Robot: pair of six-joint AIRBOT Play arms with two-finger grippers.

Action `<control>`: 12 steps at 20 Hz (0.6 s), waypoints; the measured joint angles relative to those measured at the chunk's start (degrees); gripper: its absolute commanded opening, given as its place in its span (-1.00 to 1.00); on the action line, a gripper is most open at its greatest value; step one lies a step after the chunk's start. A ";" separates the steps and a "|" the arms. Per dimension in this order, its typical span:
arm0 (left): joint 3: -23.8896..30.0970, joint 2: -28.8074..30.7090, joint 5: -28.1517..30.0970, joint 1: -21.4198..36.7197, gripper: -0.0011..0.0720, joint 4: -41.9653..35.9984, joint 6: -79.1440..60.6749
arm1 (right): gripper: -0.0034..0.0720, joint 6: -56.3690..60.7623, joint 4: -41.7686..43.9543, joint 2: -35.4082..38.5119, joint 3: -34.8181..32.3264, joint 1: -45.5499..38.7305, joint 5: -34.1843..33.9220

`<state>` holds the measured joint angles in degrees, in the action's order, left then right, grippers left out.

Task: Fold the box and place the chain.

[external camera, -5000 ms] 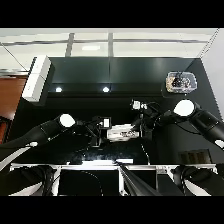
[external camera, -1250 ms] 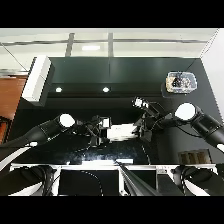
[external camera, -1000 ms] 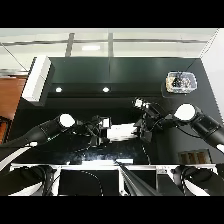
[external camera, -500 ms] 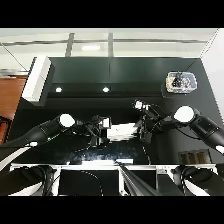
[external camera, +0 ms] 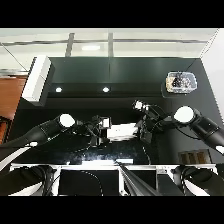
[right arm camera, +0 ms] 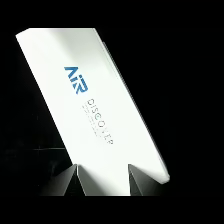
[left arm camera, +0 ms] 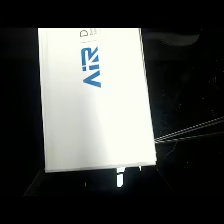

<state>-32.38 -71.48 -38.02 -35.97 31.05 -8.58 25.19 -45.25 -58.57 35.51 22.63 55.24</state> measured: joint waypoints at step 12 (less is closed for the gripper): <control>0.00 0.00 0.00 0.00 0.38 0.02 0.00 | -0.88 21.75 16.46 3.54 -3.26 -6.64 9.29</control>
<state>-32.38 -71.48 -38.02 -35.97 31.07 -8.58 46.94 -28.80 -55.02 32.25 15.99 64.53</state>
